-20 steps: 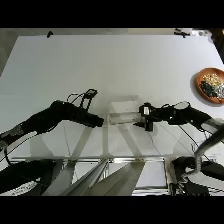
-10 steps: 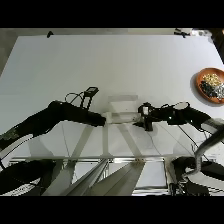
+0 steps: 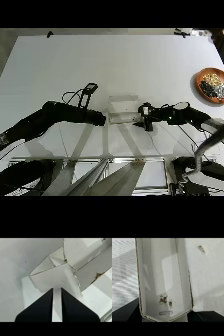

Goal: Fold the box and place the chain.

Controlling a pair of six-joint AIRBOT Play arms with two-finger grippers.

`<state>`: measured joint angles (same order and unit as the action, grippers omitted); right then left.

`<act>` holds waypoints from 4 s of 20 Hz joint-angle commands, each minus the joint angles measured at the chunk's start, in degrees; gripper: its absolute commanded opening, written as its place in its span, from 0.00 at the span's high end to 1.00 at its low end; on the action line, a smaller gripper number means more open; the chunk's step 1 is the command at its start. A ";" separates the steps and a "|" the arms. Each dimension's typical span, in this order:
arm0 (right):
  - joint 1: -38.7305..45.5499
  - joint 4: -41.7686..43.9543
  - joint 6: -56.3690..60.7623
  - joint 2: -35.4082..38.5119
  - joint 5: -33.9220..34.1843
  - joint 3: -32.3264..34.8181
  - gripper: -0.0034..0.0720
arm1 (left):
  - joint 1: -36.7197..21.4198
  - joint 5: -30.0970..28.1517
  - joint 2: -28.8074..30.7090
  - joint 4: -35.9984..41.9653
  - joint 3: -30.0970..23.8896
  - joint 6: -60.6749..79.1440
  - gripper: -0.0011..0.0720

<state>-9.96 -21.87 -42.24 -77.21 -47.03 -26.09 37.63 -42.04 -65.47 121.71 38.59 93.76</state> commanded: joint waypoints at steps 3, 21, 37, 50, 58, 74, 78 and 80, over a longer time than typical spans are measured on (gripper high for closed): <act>0.02 0.00 0.02 0.04 -0.22 -0.04 0.42 | -0.02 -0.35 0.22 2.27 0.00 2.34 0.65; 0.02 0.00 0.02 0.04 -0.22 -0.04 0.42 | -4.46 -4.98 -5.66 -4.13 -0.13 -5.22 0.98; 0.02 0.00 0.02 0.04 -0.22 -0.04 0.42 | -0.39 -0.22 -0.76 3.78 -0.13 1.57 0.87; 0.02 0.00 0.02 0.04 -0.22 -0.04 0.42 | -0.39 0.55 -2.40 9.73 -0.13 5.25 0.61; 0.02 0.00 0.02 0.04 -0.22 -0.04 0.42 | -0.39 2.64 -5.79 16.24 -0.11 6.99 0.40; 0.02 0.00 0.02 0.04 -0.22 -0.04 0.42 | -1.16 -1.03 -5.75 11.87 2.38 -1.88 0.25; 0.02 0.00 0.00 0.04 -0.22 -0.04 0.42 | -3.89 -12.92 -5.75 2.60 13.68 -12.48 0.22; 0.02 0.00 0.02 0.04 -0.22 -0.04 0.42 | -3.91 -18.01 -5.77 -7.10 21.68 -19.39 0.22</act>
<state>-9.93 -21.87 -42.24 -77.21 -47.24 -26.09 34.44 -51.40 -71.24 126.23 51.53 84.07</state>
